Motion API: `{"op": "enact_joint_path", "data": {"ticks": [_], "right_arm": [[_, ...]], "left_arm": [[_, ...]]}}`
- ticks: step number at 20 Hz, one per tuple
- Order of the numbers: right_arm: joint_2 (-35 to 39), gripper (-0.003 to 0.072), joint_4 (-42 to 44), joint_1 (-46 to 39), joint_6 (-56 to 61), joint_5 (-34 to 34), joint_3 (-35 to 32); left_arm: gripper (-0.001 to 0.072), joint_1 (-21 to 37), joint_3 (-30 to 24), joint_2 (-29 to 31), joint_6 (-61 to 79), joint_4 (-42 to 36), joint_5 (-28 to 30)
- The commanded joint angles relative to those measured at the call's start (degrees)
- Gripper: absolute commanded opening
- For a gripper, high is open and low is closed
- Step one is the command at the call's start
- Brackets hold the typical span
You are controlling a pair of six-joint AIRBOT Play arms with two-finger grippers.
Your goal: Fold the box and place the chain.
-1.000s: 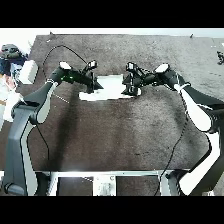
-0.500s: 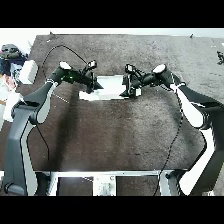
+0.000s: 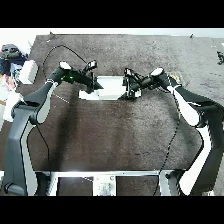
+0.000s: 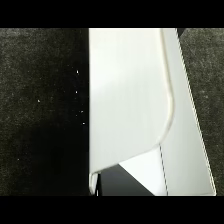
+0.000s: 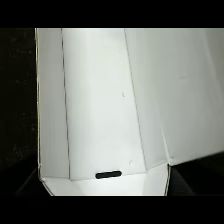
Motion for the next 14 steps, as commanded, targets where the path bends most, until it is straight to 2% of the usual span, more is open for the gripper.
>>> {"op": "enact_joint_path", "data": {"ticks": [1,14], "right_arm": [[-0.2,0.0648,0.1,0.2,-0.7,-0.1,0.1],[-2.1,0.0646,-0.7,1.1,0.3,0.7,1.9]], "left_arm": [[0.0012,0.0,0.0,0.0,0.0,0.0,0.0],[0.0012,0.0,0.0,0.0,0.0,0.0,0.0]]}}
